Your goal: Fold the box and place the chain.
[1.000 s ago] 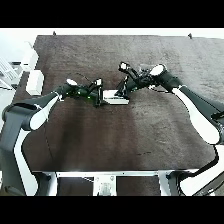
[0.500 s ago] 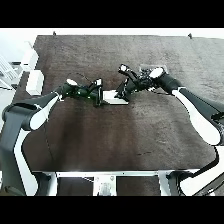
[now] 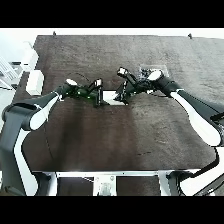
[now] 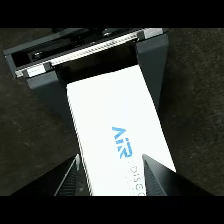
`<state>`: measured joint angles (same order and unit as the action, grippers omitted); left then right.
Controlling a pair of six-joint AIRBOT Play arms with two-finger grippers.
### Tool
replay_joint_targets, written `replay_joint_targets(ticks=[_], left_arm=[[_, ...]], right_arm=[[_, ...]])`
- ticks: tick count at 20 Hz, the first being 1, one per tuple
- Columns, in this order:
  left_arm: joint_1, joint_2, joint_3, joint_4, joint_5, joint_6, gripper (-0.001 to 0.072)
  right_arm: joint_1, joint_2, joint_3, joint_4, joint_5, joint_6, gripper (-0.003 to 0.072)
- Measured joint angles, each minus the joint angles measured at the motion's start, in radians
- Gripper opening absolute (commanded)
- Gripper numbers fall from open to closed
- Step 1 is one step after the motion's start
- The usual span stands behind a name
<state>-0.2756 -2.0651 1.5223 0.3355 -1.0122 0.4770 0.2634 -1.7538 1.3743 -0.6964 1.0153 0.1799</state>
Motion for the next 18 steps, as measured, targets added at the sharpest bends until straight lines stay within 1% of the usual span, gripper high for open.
replay_joint_targets(ticks=[5,7,8,9,10,18], left_arm=[[-0.002,0.000,0.000,-0.002,0.003,-0.004,0.0404],[-0.002,0.000,-0.001,-0.003,0.003,-0.004,0.0404],[-0.002,0.000,-0.001,-0.003,0.004,-0.005,0.0404],[-0.002,0.000,0.000,-0.003,0.005,-0.005,0.0405],[-0.001,0.000,-0.001,-0.003,0.005,-0.005,0.0404],[-0.001,0.000,-0.001,-0.003,0.008,-0.006,0.0404]], right_arm=[[-0.037,0.024,0.001,0.061,0.016,-0.006,0.0446],[-0.052,0.029,0.001,0.088,0.008,-0.007,0.0329],[-0.055,0.030,0.000,0.099,0.008,-0.007,0.0233],[-0.058,0.030,-0.003,0.104,0.008,-0.008,0.0112],[-0.061,0.031,-0.009,0.110,0.008,-0.008,0.0023],[-0.066,0.002,-0.092,0.156,0.006,-0.038,0.0017]])
